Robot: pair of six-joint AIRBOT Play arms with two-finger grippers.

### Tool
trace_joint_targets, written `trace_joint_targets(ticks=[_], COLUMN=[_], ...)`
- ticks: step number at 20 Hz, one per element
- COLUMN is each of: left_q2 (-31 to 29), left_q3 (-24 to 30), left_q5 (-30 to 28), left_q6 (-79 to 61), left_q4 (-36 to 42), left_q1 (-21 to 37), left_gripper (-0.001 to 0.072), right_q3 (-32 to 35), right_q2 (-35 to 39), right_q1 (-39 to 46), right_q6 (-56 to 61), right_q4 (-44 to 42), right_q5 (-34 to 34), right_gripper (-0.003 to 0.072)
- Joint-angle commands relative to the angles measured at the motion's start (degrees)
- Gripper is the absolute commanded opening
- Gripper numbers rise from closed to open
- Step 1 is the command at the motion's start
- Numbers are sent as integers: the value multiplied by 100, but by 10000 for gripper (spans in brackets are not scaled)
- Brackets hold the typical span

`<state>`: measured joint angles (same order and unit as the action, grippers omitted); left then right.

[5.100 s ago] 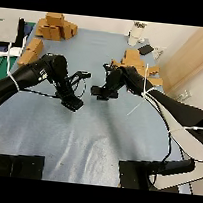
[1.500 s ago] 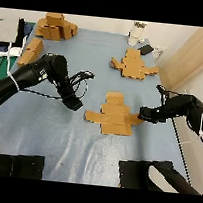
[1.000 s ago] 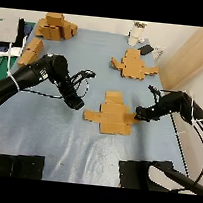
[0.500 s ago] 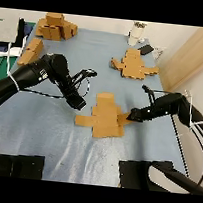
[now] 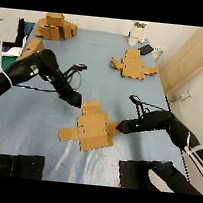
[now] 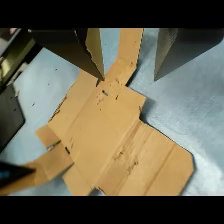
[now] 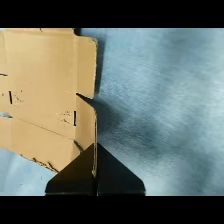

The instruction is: Fold the box.

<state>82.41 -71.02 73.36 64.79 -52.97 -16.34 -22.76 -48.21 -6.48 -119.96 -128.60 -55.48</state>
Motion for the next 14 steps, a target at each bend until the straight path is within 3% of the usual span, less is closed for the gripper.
trace_joint_targets(ticks=[1,7,14], left_q2=[7,146,870], left_q3=[387,1368,1414], left_q5=[-35,-782,-1749], left_q6=[59,-184,-1062], left_q4=[732,1117,2706], left_q1=[612,708,675], left_gripper=[470,470,469], right_q3=[374,439,439], right_q2=[568,874,874], right_q1=[-492,-758,-758], right_q6=[153,210,208], right_q4=[-2,-9,-24], right_q5=[809,981,911], right_gripper=[2,2,2])
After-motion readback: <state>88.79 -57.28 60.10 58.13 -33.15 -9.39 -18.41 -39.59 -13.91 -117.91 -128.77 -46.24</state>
